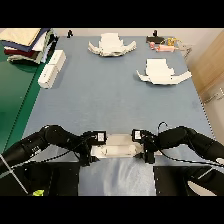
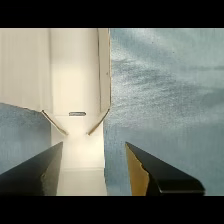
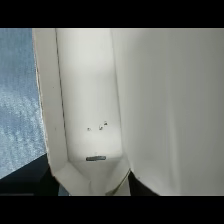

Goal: Fold the box.

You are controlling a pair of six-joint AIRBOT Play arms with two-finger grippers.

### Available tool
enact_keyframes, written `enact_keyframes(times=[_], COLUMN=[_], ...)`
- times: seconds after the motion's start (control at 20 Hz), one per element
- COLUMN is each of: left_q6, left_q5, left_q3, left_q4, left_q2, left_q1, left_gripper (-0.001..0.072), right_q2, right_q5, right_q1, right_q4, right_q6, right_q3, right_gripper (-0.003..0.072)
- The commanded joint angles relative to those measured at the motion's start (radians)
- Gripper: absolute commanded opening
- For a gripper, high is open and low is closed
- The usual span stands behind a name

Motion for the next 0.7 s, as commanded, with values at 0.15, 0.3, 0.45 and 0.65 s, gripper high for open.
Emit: enact_keyframes(times=[0.15,0.3,0.45,0.65], left_q6=[0.027,0.032,0.077,0.085], left_q5=[0.143,0.142,0.115,0.129], left_q3=[0.002,0.002,0.002,0.003], left_q4=[-0.024,-0.076,-0.124,-0.139], left_q2=[-0.060,-0.060,-0.060,-0.060], left_q1=[-0.023,-0.023,-0.023,-0.023], left_gripper=[0.0523,0.0304,0.0278,0.0166], right_q2=[0.000,0.000,0.000,0.000], right_q5=[0.000,0.000,0.000,0.000], right_q1=[0.000,0.000,0.000,0.000], right_q4=[0.000,0.000,0.000,0.000], right_q6=[0.000,0.000,0.000,0.000], right_q3=[0.001,0.001,0.001,0.001], right_gripper=[0.0520,0.0520,0.0520,0.0520])
